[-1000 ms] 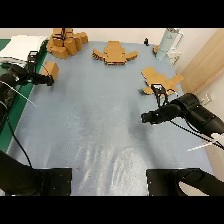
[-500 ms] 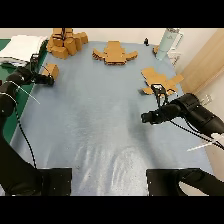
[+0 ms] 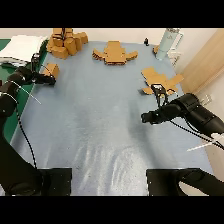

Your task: Fold the box.

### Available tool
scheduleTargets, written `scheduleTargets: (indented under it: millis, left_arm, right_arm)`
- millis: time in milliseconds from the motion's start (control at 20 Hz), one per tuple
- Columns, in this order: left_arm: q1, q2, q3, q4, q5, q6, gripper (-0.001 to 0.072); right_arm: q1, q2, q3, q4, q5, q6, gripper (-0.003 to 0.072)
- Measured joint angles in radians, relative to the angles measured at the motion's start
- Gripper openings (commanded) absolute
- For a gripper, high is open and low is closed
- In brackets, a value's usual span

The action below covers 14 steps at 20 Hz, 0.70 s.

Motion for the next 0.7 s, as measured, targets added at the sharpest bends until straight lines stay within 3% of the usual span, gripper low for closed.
scheduleTargets:
  millis: [100,300,650,700]
  left_arm:
    - [0.005,0.013,0.005,0.009,-0.037,-0.002,0.0702]
    - [0.039,0.074,0.035,0.098,-0.242,-0.059,0.0702]
    - [0.072,0.298,0.103,0.123,-0.521,-0.148,0.0685]
    - [0.065,0.338,0.106,0.100,-0.552,-0.156,0.0469]
  right_arm:
    - [0.000,0.000,0.000,0.000,0.000,0.000,0.0007]
    - [0.000,0.000,0.000,0.000,0.000,0.000,0.0007]
    - [0.000,0.000,0.000,0.000,0.000,0.000,0.0007]
    - [0.000,0.000,0.000,0.000,0.000,0.000,0.0007]
